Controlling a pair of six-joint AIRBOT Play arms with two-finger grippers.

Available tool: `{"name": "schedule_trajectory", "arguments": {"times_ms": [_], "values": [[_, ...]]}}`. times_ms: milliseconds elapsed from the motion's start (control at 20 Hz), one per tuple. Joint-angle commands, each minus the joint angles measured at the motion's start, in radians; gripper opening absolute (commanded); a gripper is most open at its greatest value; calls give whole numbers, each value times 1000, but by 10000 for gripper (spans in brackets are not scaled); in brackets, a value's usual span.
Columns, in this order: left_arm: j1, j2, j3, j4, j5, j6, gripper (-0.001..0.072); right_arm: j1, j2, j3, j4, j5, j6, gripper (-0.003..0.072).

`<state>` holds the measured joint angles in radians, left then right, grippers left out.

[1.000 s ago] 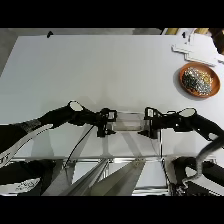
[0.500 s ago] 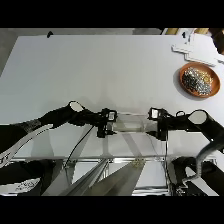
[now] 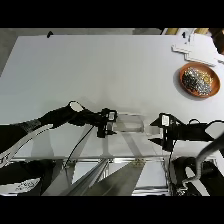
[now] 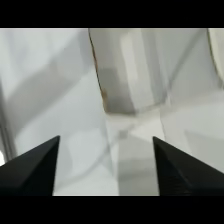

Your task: Fold the box and place the chain.

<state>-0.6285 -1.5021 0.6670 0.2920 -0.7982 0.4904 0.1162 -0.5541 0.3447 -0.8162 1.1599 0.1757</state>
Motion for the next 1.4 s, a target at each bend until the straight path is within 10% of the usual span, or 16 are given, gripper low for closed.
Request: {"name": "schedule_trajectory", "arguments": {"times_ms": [0,100,650,1350], "values": [[1,1,0,0,1,-1,208,0,27,1,244,-63,62,383],[1,1,0,0,1,-1,208,0,4,1,305,-130,44,16],[1,1,0,0,1,-1,208,0,-433,1,636,-271,-76,17],[1,1,0,0,1,-1,208,0,-443,1,576,-264,-106,17]]}}
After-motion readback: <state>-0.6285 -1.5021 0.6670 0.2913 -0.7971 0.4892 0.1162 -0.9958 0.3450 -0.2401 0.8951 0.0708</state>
